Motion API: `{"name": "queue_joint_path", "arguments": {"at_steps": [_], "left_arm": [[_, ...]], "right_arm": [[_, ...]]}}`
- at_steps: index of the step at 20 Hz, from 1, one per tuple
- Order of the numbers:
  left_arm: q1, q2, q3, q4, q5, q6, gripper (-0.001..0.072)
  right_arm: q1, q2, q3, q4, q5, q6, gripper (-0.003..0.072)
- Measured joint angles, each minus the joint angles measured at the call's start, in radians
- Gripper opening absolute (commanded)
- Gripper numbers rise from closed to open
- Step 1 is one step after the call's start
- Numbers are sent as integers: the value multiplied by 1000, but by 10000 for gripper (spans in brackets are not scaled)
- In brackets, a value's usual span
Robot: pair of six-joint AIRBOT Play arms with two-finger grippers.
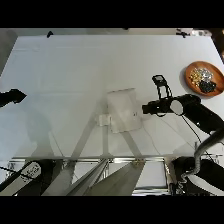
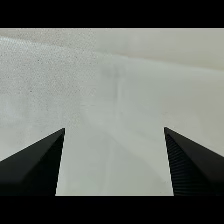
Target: Fold the box and place the chain.
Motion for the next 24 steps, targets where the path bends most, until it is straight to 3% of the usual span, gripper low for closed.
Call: {"name": "queue_joint_path", "arguments": {"at_steps": [6, 10, 13, 17, 21, 24], "left_arm": [[-10, 0, 0, -97, -51, -34, 694], [-108, 0, 0, -159, -143, 34, 694], [-273, -1, 0, -180, -176, 76, 632], [-570, -36, 6, -199, -69, 63, 633], [-827, -151, 68, -243, 31, 48, 657], [-950, -266, 131, -288, 51, 61, 696]], "right_arm": [[15, -4, 0, -7, 8, 27, 6], [17, -4, 0, -7, 6, 30, 7], [17, -4, 0, -7, 3, 32, 7], [17, -4, 0, -7, -10, 32, 8], [17, -4, 0, -7, -14, 32, 8], [17, -4, 0, -7, -15, 32, 8]]}}
